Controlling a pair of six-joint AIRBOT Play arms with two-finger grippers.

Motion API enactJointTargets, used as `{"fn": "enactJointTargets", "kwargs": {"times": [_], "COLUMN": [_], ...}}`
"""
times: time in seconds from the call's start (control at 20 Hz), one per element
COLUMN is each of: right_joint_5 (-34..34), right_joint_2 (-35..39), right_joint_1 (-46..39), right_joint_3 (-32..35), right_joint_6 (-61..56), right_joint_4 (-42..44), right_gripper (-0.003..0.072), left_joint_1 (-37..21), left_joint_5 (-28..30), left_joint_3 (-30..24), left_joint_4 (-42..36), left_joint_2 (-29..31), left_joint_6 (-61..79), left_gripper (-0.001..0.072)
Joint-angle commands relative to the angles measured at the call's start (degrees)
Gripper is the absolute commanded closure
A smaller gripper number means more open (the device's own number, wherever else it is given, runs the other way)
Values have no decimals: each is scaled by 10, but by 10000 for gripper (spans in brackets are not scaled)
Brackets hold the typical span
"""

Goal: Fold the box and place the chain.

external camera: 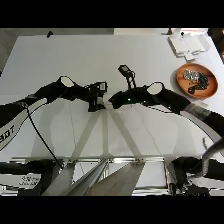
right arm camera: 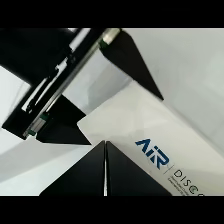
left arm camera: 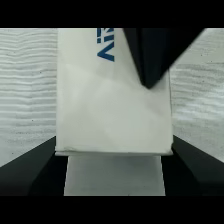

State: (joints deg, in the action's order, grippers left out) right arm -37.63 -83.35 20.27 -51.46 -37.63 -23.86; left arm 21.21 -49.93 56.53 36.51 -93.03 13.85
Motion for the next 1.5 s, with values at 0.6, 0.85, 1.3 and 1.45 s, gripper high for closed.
{"fn": "enactJointTargets", "kwargs": {"times": [0.6,0.85,1.3,1.45], "right_joint_5": [14,-8,-92,-82], "right_joint_2": [0,68,63,32], "right_joint_1": [7,-50,-147,-147], "right_joint_3": [0,0,87,100], "right_joint_6": [26,48,47,47], "right_joint_4": [34,35,27,26], "right_gripper": [678,678,678,678], "left_joint_1": [0,0,0,0], "left_joint_5": [0,0,0,0], "left_joint_3": [0,0,0,0], "left_joint_4": [0,0,0,0], "left_joint_2": [0,0,0,0], "left_joint_6": [0,0,0,0], "left_gripper": [336,336,336,336]}}
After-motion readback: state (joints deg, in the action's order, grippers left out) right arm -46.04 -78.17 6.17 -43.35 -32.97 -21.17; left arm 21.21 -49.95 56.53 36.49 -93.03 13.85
